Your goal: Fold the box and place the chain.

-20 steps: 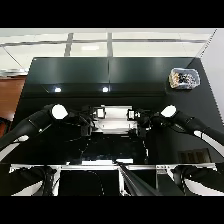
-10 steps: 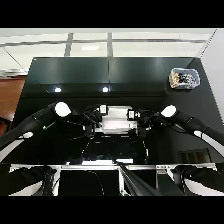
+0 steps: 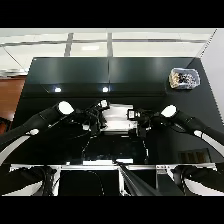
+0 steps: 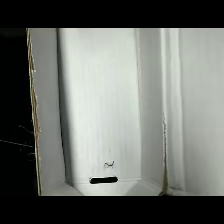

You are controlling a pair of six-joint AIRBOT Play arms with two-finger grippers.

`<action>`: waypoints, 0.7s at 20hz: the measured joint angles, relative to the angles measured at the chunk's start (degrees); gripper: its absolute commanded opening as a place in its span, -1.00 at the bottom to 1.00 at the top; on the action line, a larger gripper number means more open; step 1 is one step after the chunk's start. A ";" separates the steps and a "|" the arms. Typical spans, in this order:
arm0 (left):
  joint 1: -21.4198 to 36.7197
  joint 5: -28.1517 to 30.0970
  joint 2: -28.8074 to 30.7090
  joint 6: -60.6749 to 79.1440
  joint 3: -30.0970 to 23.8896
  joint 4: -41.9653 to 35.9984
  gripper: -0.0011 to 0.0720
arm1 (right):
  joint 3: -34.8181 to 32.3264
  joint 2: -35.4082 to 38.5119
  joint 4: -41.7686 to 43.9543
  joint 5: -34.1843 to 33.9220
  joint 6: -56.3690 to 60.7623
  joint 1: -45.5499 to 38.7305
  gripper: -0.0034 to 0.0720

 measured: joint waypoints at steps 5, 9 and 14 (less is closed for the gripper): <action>1.55 -1.66 3.78 -4.33 0.46 5.95 -0.90 | 0.00 0.00 0.00 -0.02 -0.02 0.00 -0.08; 7.56 -6.23 11.52 -16.83 0.98 15.85 -0.90 | 0.00 0.00 0.00 -0.02 -0.02 0.00 -0.08; 21.99 -9.73 12.81 -51.87 -2.93 22.29 -0.90 | 0.00 0.00 0.00 -0.02 -0.02 0.00 -0.08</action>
